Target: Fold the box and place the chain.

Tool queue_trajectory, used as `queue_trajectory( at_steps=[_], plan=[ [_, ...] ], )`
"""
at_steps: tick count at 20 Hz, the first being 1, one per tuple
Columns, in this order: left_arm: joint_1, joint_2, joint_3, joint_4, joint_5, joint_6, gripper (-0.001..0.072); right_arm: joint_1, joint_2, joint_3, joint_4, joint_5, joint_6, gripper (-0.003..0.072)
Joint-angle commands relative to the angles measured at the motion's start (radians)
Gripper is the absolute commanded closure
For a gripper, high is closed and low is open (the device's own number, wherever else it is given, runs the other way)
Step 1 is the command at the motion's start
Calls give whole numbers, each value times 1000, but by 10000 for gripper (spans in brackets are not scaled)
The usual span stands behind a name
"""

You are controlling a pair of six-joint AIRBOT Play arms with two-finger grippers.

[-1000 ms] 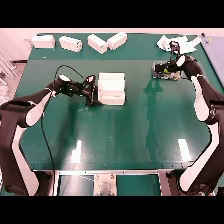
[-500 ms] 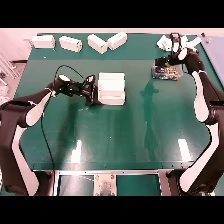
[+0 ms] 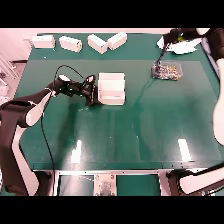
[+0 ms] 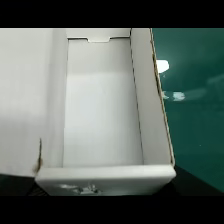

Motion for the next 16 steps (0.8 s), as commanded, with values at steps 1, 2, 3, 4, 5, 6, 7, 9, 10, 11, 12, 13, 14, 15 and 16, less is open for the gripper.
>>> queue_trajectory(
  at_steps=[1,2,3,4,5,6,7,9,10,11,12,13,14,15,16],
  plan=[
    [0,0,1,0,0,0,239,100,168,1,-109,58,0,683],
    [0,0,1,0,0,0,239,130,202,1,-121,58,0,683],
    [0,0,1,0,0,0,239,155,227,1,-127,59,-3,683],
    [0,0,1,0,0,0,239,180,248,1,-127,59,-3,683],
    [0,0,1,0,0,0,239,210,265,1,-127,64,-21,683],
    [0,0,1,0,0,0,239,241,279,1,-127,70,-29,683],
    [0,0,1,0,0,0,239,270,288,1,-127,78,-33,684],
    [0,0,1,0,0,0,239,329,300,1,-127,100,-55,683],
    [0,0,1,0,0,0,239,354,303,1,-127,108,-56,683],
    [0,0,1,0,0,0,239,379,305,1,-127,122,-66,683],
    [0,0,1,0,0,0,239,401,305,0,-127,137,-74,682],
    [0,0,1,0,0,0,239,418,305,-5,-126,141,-74,682],
    [0,0,1,0,0,0,239,433,305,-13,-126,145,-74,683],
    [0,0,1,0,0,0,239,447,305,-22,-126,151,-74,683],
    [0,0,1,0,0,0,239,461,305,-31,-124,156,-74,682]
  ],
)
